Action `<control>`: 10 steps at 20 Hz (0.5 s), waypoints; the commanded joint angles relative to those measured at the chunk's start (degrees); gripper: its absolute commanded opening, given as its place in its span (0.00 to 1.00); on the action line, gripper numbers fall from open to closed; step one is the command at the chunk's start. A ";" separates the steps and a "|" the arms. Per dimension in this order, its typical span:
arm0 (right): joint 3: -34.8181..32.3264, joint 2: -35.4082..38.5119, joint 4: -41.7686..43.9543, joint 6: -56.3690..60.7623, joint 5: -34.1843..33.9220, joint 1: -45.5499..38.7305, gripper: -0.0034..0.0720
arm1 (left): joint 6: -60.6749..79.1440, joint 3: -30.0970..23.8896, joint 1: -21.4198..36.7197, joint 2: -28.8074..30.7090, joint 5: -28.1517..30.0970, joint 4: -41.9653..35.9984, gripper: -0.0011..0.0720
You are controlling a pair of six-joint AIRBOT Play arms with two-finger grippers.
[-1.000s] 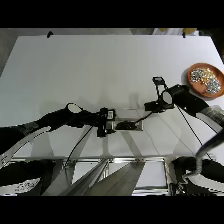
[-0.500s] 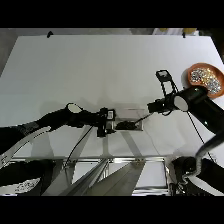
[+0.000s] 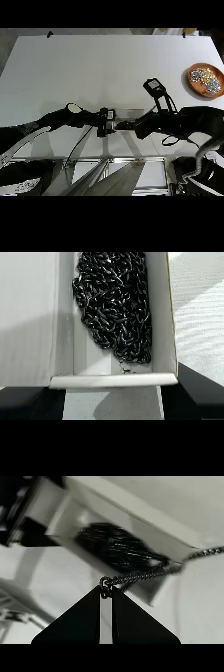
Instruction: Fold the box and place the chain.
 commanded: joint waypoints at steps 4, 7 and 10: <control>0.00 -4.79 2.51 2.19 -9.14 5.40 0.07 | 0.00 0.04 0.04 0.02 0.02 0.02 0.39; 0.00 -10.25 2.03 2.16 -10.29 5.38 0.11 | 0.00 0.04 0.04 0.02 0.02 0.02 0.39; 0.17 -12.79 2.19 2.12 -13.27 4.87 0.37 | 0.00 0.04 0.04 0.02 0.00 0.02 0.39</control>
